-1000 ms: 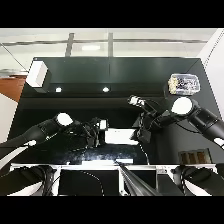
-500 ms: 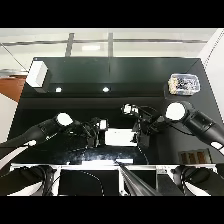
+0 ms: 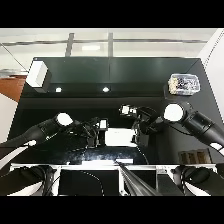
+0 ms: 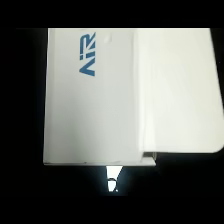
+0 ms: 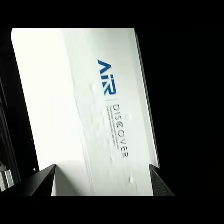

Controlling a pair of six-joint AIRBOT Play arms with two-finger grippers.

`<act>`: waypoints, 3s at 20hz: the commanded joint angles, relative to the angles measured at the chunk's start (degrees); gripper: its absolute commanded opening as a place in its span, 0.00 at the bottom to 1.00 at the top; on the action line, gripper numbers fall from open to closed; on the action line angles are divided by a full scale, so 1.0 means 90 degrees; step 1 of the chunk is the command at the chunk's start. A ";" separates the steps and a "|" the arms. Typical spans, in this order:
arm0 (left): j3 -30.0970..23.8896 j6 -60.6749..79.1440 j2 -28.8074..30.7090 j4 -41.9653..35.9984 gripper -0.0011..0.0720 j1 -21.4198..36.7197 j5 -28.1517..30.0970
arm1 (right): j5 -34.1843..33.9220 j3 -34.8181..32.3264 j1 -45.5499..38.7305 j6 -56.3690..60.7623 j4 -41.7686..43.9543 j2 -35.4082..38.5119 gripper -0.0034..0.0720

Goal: Fold the box and place the chain.

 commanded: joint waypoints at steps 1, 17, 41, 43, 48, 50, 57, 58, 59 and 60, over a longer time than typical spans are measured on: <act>0.0002 0.0000 -0.0002 0.0002 0.66 0.0000 -0.0012 | 0.0070 0.0277 0.0017 0.0000 -0.0053 0.0005 0.99; 0.0002 0.0000 -0.0002 0.0002 0.66 0.0000 -0.0015 | -0.0945 -0.0476 0.0340 -0.0925 0.0114 0.0629 0.99; 0.0002 0.0000 -0.0002 0.0002 0.66 0.0000 -0.0012 | -0.1693 -0.1022 0.0321 -0.0041 0.0049 0.1702 0.99; 0.0002 0.0000 -0.0002 0.0002 0.66 0.0000 -0.0012 | -0.2157 -0.1331 0.0323 -0.0029 0.0100 0.1651 0.98; 0.0002 0.0000 -0.0002 0.0002 0.66 0.0000 -0.0012 | -0.2227 -0.1426 0.0323 0.0024 0.0104 0.1591 0.98; 0.0002 0.0000 -0.0002 0.0002 0.66 0.0000 -0.0012 | -0.2038 -0.1426 0.0323 0.0027 0.0177 0.1591 0.98; 0.0002 0.0000 -0.0002 0.0002 0.66 0.0000 -0.0012 | -0.1362 -0.1348 0.0330 0.0022 0.0024 0.1588 0.99; 0.0002 0.0000 -0.0002 0.0002 0.66 0.0000 -0.0012 | -0.1413 -0.1348 0.0330 0.0029 -0.0158 0.1586 0.99; 0.0002 0.0000 -0.0002 0.0002 0.66 0.0000 -0.0012 | -0.1447 -0.1348 0.0330 0.0034 -0.0294 0.1571 0.99; 0.0002 0.0000 -0.0002 0.0002 0.66 0.0000 -0.0012 | -0.1469 -0.1348 0.0330 0.0046 -0.0367 0.1540 0.99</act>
